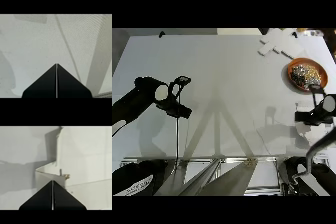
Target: Fold the box and place the chain.
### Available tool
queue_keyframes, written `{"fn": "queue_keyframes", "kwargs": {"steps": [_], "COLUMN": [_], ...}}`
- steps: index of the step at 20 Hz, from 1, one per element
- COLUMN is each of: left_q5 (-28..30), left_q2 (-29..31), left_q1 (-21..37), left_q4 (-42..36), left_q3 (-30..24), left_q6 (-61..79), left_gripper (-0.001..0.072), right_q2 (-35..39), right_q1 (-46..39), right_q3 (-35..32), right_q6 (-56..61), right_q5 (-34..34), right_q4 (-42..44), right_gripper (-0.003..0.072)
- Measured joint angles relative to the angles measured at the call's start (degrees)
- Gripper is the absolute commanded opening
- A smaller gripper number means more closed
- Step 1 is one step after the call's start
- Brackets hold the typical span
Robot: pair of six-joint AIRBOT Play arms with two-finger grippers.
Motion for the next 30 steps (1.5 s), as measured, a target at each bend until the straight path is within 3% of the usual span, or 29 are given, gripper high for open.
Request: {"fn": "queue_keyframes", "kwargs": {"steps": [2,3,5,7,11,16,20,21,23,24,25,30], "left_q5": [0.0,0.0,0.0,0.0,0.0,0.0,0.0,0.0,0.0,0.0,0.0,0.0], "left_q2": [0.0,0.0,0.0,0.0,0.0,0.0,0.0,0.0,0.0,0.0,0.0,0.0], "left_q1": [0.0,0.0,0.0,0.0,0.0,0.0,0.0,0.0,0.0,0.0,0.0,0.0], "left_q4": [0.0,0.0,0.0,0.0,0.0,0.0,0.0,0.0,0.0,0.0,0.0,0.0], "left_q3": [0.0,0.0,0.0,0.0,0.0,0.0,0.0,0.0,0.0,0.0,0.0,0.0], "left_q6": [0.0,0.0,0.0,0.0,0.0,0.0,0.0,0.0,0.0,0.0,0.0,0.0], "left_gripper": [0.0010,0.0010,0.0010,0.0010,0.0010,0.0010,0.0010,0.0010,0.0010,0.0010,0.0010,0.0010], "right_q2": [-0.5,-1.1,-3.2,-6.4,-14.7,-24.5,-29.9,-31.1,-33.0,-33.8,-34.4,-34.0], "right_q1": [-5.3,-8.7,-17.0,-24.1,-31.6,-34.0,-34.4,-34.5,-34.9,-35.3,-35.6,-34.7], "right_q3": [5.5,8.4,14.1,18.3,21.8,22.9,23.1,23.1,23.1,23.1,23.1,23.1], "right_q6": [-2.8,-4.3,-6.7,-8.3,-14.0,-23.8,-28.0,-28.5,-28.9,-28.7,-28.2,-28.3], "right_q5": [-0.1,-0.1,-0.3,-0.7,-0.4,1.9,2.8,3.0,3.6,3.7,3.8,4.6], "right_q4": [-3.2,-4.9,-7.9,-9.3,-11.1,-13.6,-15.6,-16.4,-17.5,-17.9,-18.0,-14.9], "right_gripper": [0.0015,0.0087,0.0577,0.0586,0.0586,0.0579,0.0507,0.0443,0.0244,0.0109,0.0038,0.0014]}}
